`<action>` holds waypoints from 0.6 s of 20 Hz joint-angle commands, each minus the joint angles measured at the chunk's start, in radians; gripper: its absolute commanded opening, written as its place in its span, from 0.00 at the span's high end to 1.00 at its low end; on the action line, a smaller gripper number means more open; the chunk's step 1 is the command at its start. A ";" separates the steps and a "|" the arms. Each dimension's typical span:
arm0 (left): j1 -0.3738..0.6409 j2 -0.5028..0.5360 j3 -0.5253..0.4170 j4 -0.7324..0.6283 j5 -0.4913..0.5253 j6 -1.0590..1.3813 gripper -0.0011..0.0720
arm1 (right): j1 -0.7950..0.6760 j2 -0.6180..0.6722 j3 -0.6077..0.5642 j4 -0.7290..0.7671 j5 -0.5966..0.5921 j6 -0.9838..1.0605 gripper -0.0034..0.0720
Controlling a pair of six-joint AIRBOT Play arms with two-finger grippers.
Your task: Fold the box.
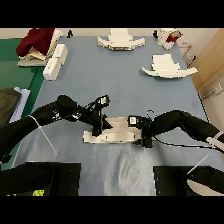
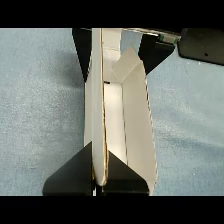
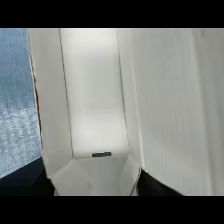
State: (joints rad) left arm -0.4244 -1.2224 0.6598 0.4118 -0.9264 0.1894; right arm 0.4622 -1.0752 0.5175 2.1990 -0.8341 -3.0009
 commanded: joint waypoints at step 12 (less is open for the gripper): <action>0.000 0.000 0.000 0.000 0.000 0.000 0.97 | 0.001 -0.021 -0.002 -0.003 0.012 0.000 0.29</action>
